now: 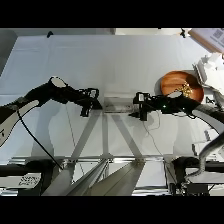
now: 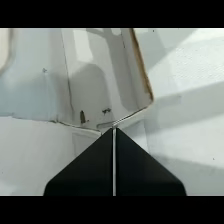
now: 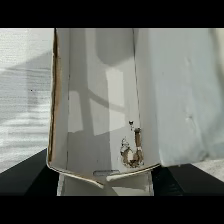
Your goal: Fold the box and place the chain.
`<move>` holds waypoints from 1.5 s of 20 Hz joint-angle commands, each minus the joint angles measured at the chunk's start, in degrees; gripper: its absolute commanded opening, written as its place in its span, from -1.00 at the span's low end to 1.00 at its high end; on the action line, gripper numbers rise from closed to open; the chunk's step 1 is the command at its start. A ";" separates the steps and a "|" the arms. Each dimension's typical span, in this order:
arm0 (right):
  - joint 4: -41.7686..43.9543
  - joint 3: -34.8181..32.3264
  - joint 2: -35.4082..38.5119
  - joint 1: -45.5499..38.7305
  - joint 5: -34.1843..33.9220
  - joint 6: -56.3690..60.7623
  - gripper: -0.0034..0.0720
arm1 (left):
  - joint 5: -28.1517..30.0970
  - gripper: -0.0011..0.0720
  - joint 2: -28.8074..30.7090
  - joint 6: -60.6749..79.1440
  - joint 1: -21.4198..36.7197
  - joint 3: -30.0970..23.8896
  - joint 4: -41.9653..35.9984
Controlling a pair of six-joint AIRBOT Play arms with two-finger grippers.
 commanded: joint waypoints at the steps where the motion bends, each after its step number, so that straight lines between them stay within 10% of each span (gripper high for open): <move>1: 0.02 0.00 -0.02 0.02 0.00 0.02 0.54 | 0.74 -0.94 -0.02 0.50 -0.02 -0.02 -0.72; 14: 0.02 0.00 -0.02 0.02 0.00 0.02 0.54 | 4.02 -0.89 -1.88 0.50 -3.76 -0.02 -3.69; 17: 0.02 0.00 -0.02 0.02 0.00 0.02 0.54 | 6.34 -0.01 -1.88 0.33 -4.07 -0.02 -3.72; 18: 0.02 0.00 -0.02 0.02 0.00 0.02 0.54 | 6.34 0.01 -1.88 0.04 -4.04 -0.02 -3.67; 22: 0.02 0.00 -0.02 0.02 0.00 0.02 0.54 | 5.95 -0.03 -1.86 0.04 -4.07 -0.02 -3.69; 25: 0.00 0.00 -0.02 0.02 0.00 0.02 0.54 | 5.62 -0.95 -1.57 0.09 -4.07 -0.02 -3.43; 30: 0.02 0.00 -0.02 0.02 0.00 0.02 0.54 | 5.40 -0.94 1.86 -0.92 -3.80 -0.02 -2.99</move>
